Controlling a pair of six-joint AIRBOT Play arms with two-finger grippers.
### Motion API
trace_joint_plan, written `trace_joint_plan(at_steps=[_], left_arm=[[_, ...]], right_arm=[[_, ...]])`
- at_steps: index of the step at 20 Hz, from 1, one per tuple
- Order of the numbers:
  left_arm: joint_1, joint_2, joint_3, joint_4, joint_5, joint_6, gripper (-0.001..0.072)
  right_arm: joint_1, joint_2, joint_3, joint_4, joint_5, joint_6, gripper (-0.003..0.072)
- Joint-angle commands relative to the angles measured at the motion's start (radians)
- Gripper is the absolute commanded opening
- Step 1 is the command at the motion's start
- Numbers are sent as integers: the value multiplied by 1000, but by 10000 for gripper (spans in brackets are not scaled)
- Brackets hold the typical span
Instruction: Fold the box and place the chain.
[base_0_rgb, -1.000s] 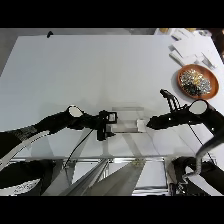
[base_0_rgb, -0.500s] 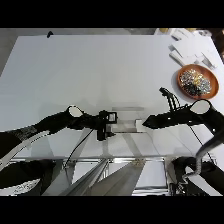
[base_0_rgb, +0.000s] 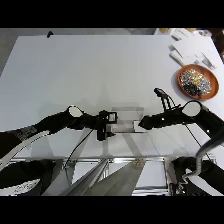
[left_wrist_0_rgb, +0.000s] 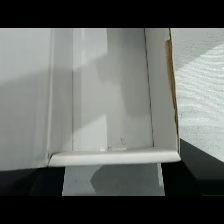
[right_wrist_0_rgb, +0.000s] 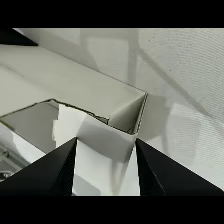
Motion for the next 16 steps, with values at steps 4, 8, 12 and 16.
trace_joint_plan(at_steps=[4, 8, 12, 16], left_arm=[[0, 0, 0, 0, 0, 0, 135], [0, 0, 0, 0, 0, 0, 136], [0, 0, 0, 0, 0, 0, 135], [0, 0, 0, 0, 0, 0, 136]], right_arm=[[139, -21, 72, -229, -55, 407, 407], [244, -71, 121, -328, -60, 583, 406], [328, -91, 122, -367, -121, 681, 397], [370, -103, 122, -443, -117, 760, 395]])
